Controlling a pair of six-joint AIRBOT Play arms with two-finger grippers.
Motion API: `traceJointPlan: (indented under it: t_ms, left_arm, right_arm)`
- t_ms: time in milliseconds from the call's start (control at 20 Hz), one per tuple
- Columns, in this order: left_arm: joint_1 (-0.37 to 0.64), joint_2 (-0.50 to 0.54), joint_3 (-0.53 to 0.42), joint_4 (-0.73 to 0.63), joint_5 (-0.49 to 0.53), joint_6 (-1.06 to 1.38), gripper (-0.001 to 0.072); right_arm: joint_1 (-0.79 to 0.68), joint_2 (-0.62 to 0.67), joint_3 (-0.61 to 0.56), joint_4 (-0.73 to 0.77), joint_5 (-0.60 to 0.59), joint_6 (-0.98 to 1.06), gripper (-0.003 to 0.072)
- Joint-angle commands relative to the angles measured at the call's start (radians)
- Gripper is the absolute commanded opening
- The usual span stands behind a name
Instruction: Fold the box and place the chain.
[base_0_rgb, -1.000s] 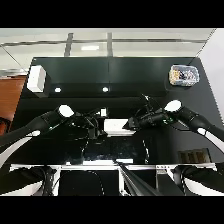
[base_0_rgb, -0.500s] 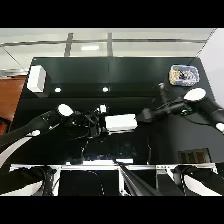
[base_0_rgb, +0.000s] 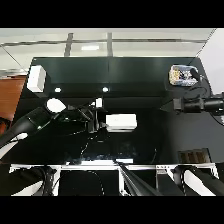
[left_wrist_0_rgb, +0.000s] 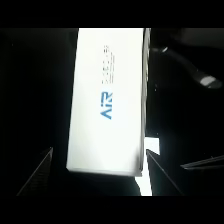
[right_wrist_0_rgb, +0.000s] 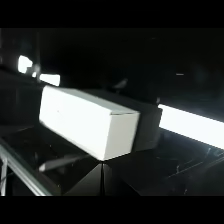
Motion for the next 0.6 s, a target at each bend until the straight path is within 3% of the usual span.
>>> traceJointPlan:
  t_ms: [0, 300, 550]
  left_arm:
    - [-0.054, -0.006, 0.042, -0.074, 0.030, -0.004, 0.0713]
    - [-0.162, -0.250, 0.251, -0.129, 0.024, -0.089, 0.0708]
    - [-0.160, -0.335, 0.286, -0.129, 0.010, -0.215, 0.0708]
  right_arm:
    - [-0.066, 0.013, 0.001, 0.000, -0.006, 0.000, 0.0022]
    - [-0.061, 0.013, 0.001, 0.002, -0.007, 0.000, 0.0023]
    - [-0.061, 0.013, 0.001, -0.001, -0.007, -0.024, 0.0023]
